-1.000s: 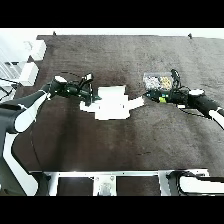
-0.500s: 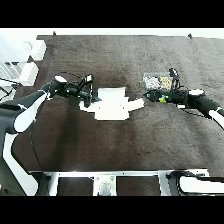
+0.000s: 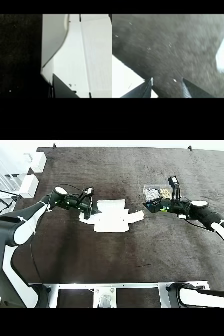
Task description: Fold the box and place the chain.
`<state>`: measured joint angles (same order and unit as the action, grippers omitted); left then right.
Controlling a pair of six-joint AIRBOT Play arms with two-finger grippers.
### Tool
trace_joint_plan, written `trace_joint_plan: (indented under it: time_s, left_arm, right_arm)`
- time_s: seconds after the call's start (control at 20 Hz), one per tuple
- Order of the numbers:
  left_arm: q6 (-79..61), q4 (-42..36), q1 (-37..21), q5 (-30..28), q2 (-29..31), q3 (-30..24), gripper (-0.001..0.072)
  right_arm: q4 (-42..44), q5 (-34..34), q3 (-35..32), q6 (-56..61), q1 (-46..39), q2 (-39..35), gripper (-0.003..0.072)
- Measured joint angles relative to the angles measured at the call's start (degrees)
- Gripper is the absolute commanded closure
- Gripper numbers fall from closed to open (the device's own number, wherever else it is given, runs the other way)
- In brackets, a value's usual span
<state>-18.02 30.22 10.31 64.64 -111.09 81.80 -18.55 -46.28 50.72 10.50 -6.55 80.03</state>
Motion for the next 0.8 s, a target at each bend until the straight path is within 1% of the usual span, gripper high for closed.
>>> trace_joint_plan:
  time_s: [0.1,0.25,0.4,0.55,0.65,0.7,0.8]
  left_arm:
    - [0.0,0.2,0.0,-0.3,0.0,0.0,0.0688]
    - [0.1,0.3,0.0,-0.4,0.0,0.0,0.0688]
    - [0.7,0.5,0.0,-0.5,0.0,0.0,0.0688]
    - [1.1,0.6,0.0,-0.6,0.0,0.0,0.0688]
    - [1.3,0.6,0.0,-0.6,0.0,0.0,0.0688]
    - [1.4,0.6,0.0,-0.6,0.0,0.0,0.0688]
    - [1.5,0.6,0.0,-0.5,0.0,0.0,0.0688]
  right_arm:
    - [1.1,-3.3,0.0,-4.8,0.0,-1.2,0.0229]
    - [1.3,-9.8,-0.2,-9.6,0.5,-2.1,0.0228]
    - [-2.1,-14.6,-0.8,-14.4,3.5,-2.5,0.0229]
    - [-4.6,-15.5,-1.3,-16.7,7.4,-2.6,0.0231]
    - [-7.7,-15.5,-1.7,-17.4,10.0,-2.6,0.0225]
    - [-9.9,-15.0,-1.9,-17.7,11.2,-2.6,0.0166]
    - [-13.4,-13.1,-2.5,-18.2,13.2,-2.6,0.0166]
